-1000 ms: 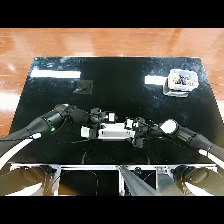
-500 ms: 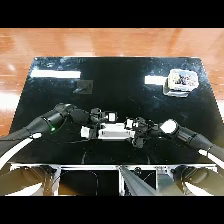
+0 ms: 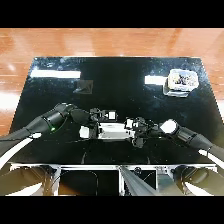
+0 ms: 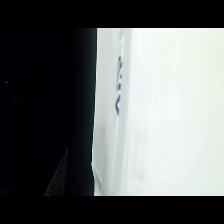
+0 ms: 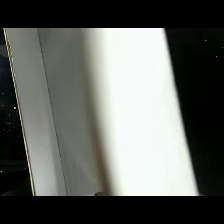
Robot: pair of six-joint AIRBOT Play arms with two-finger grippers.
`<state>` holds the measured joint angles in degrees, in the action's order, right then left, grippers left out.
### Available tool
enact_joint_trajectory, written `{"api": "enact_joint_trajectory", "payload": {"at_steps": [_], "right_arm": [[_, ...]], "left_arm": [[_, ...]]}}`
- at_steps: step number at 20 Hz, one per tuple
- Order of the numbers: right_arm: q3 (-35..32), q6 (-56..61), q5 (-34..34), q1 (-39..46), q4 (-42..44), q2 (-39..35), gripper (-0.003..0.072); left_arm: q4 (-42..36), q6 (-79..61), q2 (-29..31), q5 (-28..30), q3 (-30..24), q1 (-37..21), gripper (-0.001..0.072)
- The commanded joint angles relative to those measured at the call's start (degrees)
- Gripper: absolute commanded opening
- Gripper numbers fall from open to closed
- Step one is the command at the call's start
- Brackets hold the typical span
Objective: Fold the box and place the chain.
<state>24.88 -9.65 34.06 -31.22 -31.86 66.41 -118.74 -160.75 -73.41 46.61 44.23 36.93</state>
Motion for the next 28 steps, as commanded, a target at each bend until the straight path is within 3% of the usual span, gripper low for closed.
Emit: {"api": "enact_joint_trajectory", "payload": {"at_steps": [1, 2, 3, 6, 10, 16, 21, 22, 24, 25, 28], "right_arm": [[0.0, 0.0, 0.0, 0.0, 0.0, 0.0, 0.0606], [0.0, 0.0, 0.0, 0.0, 0.0, 0.0, 0.0606], [0.0, 0.0, 0.0, 0.0, 0.0, 0.0, 0.0606], [0.0, 0.0, 0.0, 0.0, 0.0, 0.0, 0.0606], [0.0, 0.0, 0.0, 0.0, 0.0, 0.0, 0.0605], [0.0, 0.0, 0.0, 0.0, 0.0, 0.0, 0.0605], [0.0, 0.0, 0.0, 0.0, 0.0, 0.0, 0.0605], [0.0, 0.0, 0.0, 0.0, 0.0, 0.0, 0.0606], [0.0, 0.0, 0.0, 0.0, 0.0, 0.0, 0.0606], [0.0, 0.0, 0.0, 0.0, 0.0, 0.0, 0.0605], [0.0, 0.0, 0.0, 0.0, 0.0, 0.0, 0.0606]], "left_arm": [[-0.1, 0.7, 2.3, -0.4, 0.1, 0.0, 0.0509], [0.2, 0.7, 3.4, -0.3, 0.1, 0.0, 0.0526], [0.6, 0.9, 4.4, -0.3, 0.1, -0.1, 0.0625], [6.7, 7.6, 6.5, 0.9, 0.1, -0.3, 0.0624], [18.6, 19.5, 10.0, 8.0, 0.1, -1.6, 0.0622], [19.1, 29.1, 14.9, 19.0, 0.1, -4.5, 0.0594], [17.1, 37.2, 17.3, 22.1, 0.1, -5.2, 0.0587], [16.4, 38.6, 17.6, 22.9, 0.1, -5.2, 0.0517], [15.5, 39.1, 17.6, 26.4, 0.0, -5.3, 0.0080], [14.4, 39.0, 17.6, 27.9, 0.0, -5.2, 0.0016], [10.1, 39.0, 17.6, 27.1, 0.0, -5.2, 0.0015]]}}
